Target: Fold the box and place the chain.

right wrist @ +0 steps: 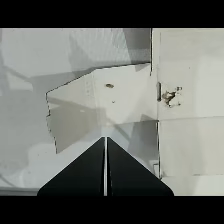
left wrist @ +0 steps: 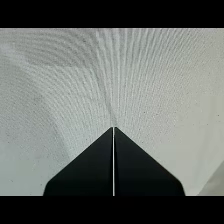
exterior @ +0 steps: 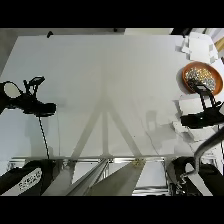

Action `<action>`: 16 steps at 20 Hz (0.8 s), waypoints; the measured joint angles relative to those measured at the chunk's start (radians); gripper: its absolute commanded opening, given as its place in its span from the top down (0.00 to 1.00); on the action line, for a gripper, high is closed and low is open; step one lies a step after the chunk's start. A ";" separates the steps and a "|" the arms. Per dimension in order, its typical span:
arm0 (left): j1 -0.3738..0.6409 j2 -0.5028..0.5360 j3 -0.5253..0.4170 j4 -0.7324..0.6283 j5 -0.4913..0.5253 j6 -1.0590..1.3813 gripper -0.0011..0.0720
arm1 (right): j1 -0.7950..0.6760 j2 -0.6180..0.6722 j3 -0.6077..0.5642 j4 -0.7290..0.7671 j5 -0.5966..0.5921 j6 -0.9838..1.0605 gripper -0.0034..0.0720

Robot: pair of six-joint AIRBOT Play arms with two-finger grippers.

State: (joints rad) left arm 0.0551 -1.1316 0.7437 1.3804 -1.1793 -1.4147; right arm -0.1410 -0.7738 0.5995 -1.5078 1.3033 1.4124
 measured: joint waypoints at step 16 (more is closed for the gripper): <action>0.000 0.000 0.000 0.000 0.000 0.000 0.97 | -0.037 -0.010 0.007 -0.550 -0.246 0.127 0.32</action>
State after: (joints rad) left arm 0.0551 -1.1316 0.7437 1.3804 -1.1790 -1.4151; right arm -0.1783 -0.7834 0.6067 -2.0579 1.0569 1.5398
